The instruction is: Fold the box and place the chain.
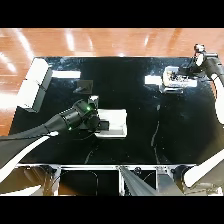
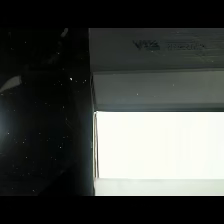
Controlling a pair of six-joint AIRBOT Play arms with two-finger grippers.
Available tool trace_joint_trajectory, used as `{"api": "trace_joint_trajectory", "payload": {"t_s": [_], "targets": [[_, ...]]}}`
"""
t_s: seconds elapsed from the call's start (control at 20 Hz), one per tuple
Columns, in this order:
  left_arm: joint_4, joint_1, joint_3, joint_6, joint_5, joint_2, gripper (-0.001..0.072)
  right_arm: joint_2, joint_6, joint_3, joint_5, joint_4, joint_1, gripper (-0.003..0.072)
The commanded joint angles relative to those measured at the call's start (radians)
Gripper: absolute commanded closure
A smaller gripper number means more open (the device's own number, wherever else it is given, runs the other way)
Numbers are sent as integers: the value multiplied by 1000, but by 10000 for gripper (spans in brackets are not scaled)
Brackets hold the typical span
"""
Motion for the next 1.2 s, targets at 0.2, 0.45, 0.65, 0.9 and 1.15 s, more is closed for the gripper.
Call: {"api": "trace_joint_trajectory", "payload": {"t_s": [0.2,0.45,0.65,0.9,1.15], "targets": [[0,1,0,0,-2,0,690,6,-5,-1,24,13,2,677],[1,1,0,0,-2,0,690,86,-21,2,60,15,3,677],[0,0,0,0,-3,0,690,179,-32,2,97,34,3,677],[5,1,0,1,-5,0,690,308,-64,3,124,148,3,677],[5,0,0,1,-3,0,690,417,-95,3,164,198,3,677]]}}
